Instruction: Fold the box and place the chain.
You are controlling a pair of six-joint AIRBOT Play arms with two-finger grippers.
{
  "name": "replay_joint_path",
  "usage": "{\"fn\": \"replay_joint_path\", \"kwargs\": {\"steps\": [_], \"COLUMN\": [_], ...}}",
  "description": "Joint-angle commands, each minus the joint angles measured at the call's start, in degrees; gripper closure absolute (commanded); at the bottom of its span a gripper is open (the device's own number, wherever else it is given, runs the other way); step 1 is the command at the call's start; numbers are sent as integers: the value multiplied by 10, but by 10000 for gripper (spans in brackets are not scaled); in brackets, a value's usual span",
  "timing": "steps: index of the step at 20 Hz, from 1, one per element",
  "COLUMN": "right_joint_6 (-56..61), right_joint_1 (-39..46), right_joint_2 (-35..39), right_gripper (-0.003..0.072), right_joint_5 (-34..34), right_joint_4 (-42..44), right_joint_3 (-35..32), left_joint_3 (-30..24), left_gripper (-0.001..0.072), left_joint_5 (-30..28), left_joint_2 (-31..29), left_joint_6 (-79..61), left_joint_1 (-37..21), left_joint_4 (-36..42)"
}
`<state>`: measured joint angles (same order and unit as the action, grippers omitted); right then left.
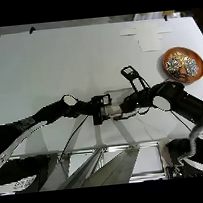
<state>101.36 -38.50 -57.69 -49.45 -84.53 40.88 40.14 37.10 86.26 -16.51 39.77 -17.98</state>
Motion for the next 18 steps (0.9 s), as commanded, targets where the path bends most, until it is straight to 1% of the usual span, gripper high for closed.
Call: {"fn": "replay_joint_path", "kwargs": {"steps": [1, 2, 4, 7, 8, 10, 11, 12, 13, 14, 15, 16, 17, 18], "right_joint_6": [25, 24, 21, 0, 0, 0, 3, 3, 2, 2, 2, -1, -18, -52], "right_joint_1": [0, 0, 10, 61, 82, 127, 150, 169, 179, 184, 184, 184, 184, 184], "right_joint_2": [-2, 0, 16, 58, 68, 71, 68, 62, 54, 45, 35, 20, 4, -12], "right_gripper": [440, 432, 456, 463, 464, 532, 537, 593, 599, 595, 553, 466, 442, 442], "right_joint_5": [-20, -25, -35, -76, -100, -146, -144, -130, -114, -96, -80, -64, -52, -43], "right_joint_4": [-31, -34, -42, -46, -56, -86, -95, -95, -94, -93, -91, -78, -59, -32], "right_joint_3": [0, 0, 7, 19, 19, 18, 14, 5, -5, -18, -29, -36, -37, -37], "left_joint_3": [0, 0, 0, 0, 0, 0, 0, 0, 0, 0, 0, 0, 0, 0], "left_gripper": [609, 609, 609, 609, 609, 609, 609, 609, 609, 609, 609, 609, 609, 609], "left_joint_5": [0, 0, 0, 0, 0, 0, 0, 0, 0, 0, 0, 0, 0, 0], "left_joint_2": [0, 0, 0, 0, 0, 0, 0, 0, 0, 0, 0, 0, 0, 0], "left_joint_6": [0, 0, 0, 0, 0, 0, 0, 0, 0, 0, 0, 0, 0, 0], "left_joint_1": [0, 0, 0, 0, 0, 0, 0, 0, 0, 0, 0, 0, 0, 0], "left_joint_4": [0, 0, 0, 0, 0, 0, 0, 0, 0, 0, 0, 0, 0, 0]}}
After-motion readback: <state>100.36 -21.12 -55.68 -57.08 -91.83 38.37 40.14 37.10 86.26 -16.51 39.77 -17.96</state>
